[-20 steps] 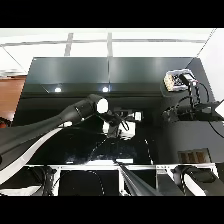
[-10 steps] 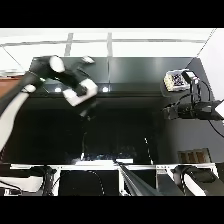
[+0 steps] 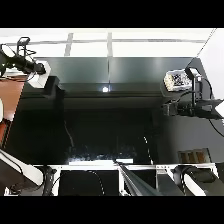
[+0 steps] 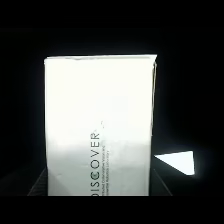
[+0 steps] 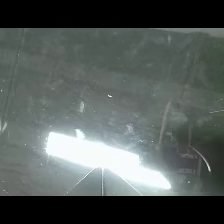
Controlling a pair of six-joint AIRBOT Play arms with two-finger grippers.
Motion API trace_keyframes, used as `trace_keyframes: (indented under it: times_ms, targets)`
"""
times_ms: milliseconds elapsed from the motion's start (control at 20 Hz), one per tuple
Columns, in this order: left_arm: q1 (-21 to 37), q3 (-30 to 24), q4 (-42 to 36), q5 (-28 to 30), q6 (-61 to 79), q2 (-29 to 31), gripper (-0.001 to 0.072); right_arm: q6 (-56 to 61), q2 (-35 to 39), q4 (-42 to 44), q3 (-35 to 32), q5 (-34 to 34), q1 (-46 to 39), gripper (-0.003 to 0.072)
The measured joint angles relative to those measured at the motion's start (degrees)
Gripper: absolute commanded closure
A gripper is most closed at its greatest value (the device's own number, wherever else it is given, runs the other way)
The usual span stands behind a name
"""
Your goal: Fold the box and place the chain.
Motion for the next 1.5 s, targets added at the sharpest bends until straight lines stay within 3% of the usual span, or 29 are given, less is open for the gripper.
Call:
trace_keyframes:
  times_ms: [100, 150, 200, 350, 500, 600, 650, 700, 750, 950, 1050, 1200, 1500]
  targets:
    - [1.03, 5.51, 0.92, -0.17, -0.46, -4.61, 0.0496, 1.79, 0.02, 0.22, 0.00, -0.02, 0.02, 0.0677]
    - [1.36, 7.06, 1.27, 0.31, -0.63, -6.01, 0.0287, 2.75, 0.02, 0.28, 0.00, -0.02, 0.02, 0.0677]
    - [1.60, 8.20, 1.88, 0.55, -0.74, -7.21, -0.0003, 3.34, 0.02, 0.33, 0.00, -0.02, 0.02, 0.0677]
    - [1.44, 10.05, 2.99, 1.09, -1.22, -7.26, -0.0006, 4.57, 0.02, 0.39, 0.00, -0.04, 0.02, 0.0677]
    - [0.52, 10.78, 3.78, -0.44, -2.23, -2.91, -0.0002, 5.11, 0.02, 0.26, 0.63, 0.39, 0.00, 0.0677]
    - [-0.24, 10.91, 3.96, -5.18, -2.89, 0.70, 0.0038, 5.14, 0.07, -1.60, 2.84, 2.25, -0.04, 0.0677]
    - [-0.68, 11.04, 3.78, -7.78, -3.78, 2.84, 0.0183, 5.25, 0.07, -3.04, 4.09, 3.13, -0.04, 0.0677]
    - [-1.14, 11.06, 3.43, -11.10, -5.14, 4.63, 0.0500, 5.27, 0.07, -4.39, 5.29, 3.93, -0.07, 0.0677]
    - [-1.70, 11.04, 3.10, -15.45, -6.71, 6.27, 0.0678, 5.27, 0.07, -5.60, 6.23, 4.55, -0.04, 0.0677]
    - [-4.20, 7.06, -1.95, -28.94, -11.61, 13.46, 0.0683, 5.11, 0.07, -7.54, 7.89, 4.98, -0.04, 0.0677]
    - [-6.67, 1.51, -4.17, -29.83, -13.70, 18.84, 0.0683, 3.06, 0.07, -8.09, 7.72, 3.08, 0.35, 0.0678]
    - [-12.96, -12.92, -5.55, -21.44, -15.32, 29.94, 0.0683, -0.57, 0.07, -8.28, 5.14, -4.83, 1.86, 0.0677]
    - [-31.26, -58.21, -1.25, 8.87, -15.54, 57.72, 0.0683, -3.04, -0.11, -8.74, -7.26, -25.16, 4.44, 0.0677]
